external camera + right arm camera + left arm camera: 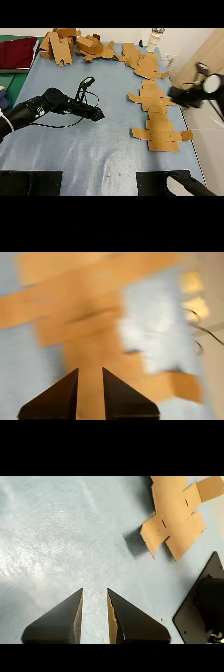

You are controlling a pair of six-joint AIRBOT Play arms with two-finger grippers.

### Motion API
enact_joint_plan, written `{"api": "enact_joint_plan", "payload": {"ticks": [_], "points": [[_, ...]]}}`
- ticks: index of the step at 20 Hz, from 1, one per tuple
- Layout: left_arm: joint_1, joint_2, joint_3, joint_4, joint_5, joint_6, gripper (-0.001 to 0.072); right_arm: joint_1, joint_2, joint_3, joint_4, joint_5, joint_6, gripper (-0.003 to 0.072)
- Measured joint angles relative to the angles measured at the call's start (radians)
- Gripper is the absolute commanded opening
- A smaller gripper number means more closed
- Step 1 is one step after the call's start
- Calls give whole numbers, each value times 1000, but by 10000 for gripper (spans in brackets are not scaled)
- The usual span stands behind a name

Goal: Fold the box.

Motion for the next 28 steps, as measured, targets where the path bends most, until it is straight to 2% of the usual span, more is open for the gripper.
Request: {"api": "enact_joint_plan", "payload": {"ticks": [2,5,9,18,28], "points": [[24,0,-3,5,-14,-29,250,-204,-3,-8,5,73,-71,464],[66,0,-11,27,-40,-64,251,-412,-16,-52,23,114,-154,465],[103,0,-16,40,-84,-93,252,-525,-46,-109,41,126,-244,465],[119,0,-18,48,-122,-107,252,-565,-171,-138,125,131,-477,465],[119,0,-18,48,-162,-111,252,-564,-264,-140,165,132,-573,461]]}}
